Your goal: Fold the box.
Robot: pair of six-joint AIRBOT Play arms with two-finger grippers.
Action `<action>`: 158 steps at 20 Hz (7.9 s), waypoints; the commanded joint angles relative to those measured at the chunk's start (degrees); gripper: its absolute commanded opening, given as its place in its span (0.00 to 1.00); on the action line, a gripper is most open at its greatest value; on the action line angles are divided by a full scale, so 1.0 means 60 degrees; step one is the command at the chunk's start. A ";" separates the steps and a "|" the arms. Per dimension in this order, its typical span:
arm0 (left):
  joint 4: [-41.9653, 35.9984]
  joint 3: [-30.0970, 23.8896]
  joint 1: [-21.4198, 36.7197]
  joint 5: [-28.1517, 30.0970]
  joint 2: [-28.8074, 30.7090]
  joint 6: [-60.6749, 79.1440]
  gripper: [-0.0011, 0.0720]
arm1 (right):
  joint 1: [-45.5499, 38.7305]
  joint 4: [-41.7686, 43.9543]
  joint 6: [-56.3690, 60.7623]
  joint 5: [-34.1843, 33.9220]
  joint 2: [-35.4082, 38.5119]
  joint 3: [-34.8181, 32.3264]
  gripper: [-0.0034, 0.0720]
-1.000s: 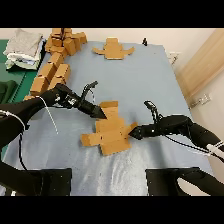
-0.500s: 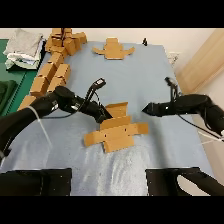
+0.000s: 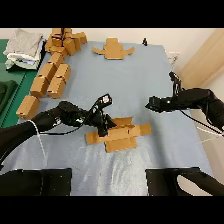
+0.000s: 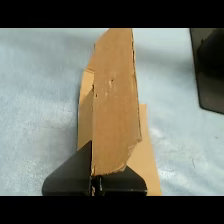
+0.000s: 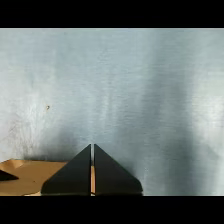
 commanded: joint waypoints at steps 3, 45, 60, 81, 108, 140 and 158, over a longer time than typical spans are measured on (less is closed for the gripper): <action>-0.0087 -0.0073 -0.0113 0.0091 -0.0433 0.0408 0.03 | 0.0612 -0.0069 0.0051 0.0018 -0.0215 0.0022 0.09; -0.0084 0.0619 -0.0248 -0.0007 -0.1257 0.0699 0.03 | 0.0750 -0.0055 0.0055 0.0474 -0.0310 0.0022 0.09; 0.0033 0.0623 -0.0248 0.0004 -0.0994 0.0707 0.03 | 0.0750 -0.0066 0.0051 0.0404 -0.0310 0.0022 0.09; 0.0058 0.0623 -0.0248 0.0018 -0.1038 0.0707 0.03 | 0.6291 -0.4313 0.3326 -0.1665 0.4382 -0.2929 0.05; 0.0058 0.0623 -0.0248 0.0015 -0.1038 0.0707 0.03 | 0.8280 -0.8368 0.0739 0.1974 0.1785 -0.3231 0.94; 0.0058 0.0623 -0.0248 0.0015 -0.1038 0.0707 0.03 | 0.2546 0.0215 -1.1905 0.1147 0.0146 -0.2590 1.00; 0.0058 0.0623 -0.0248 0.0015 -0.1038 0.0707 0.03 | 0.2590 0.0903 -1.1978 0.0769 -0.0688 -0.2597 1.00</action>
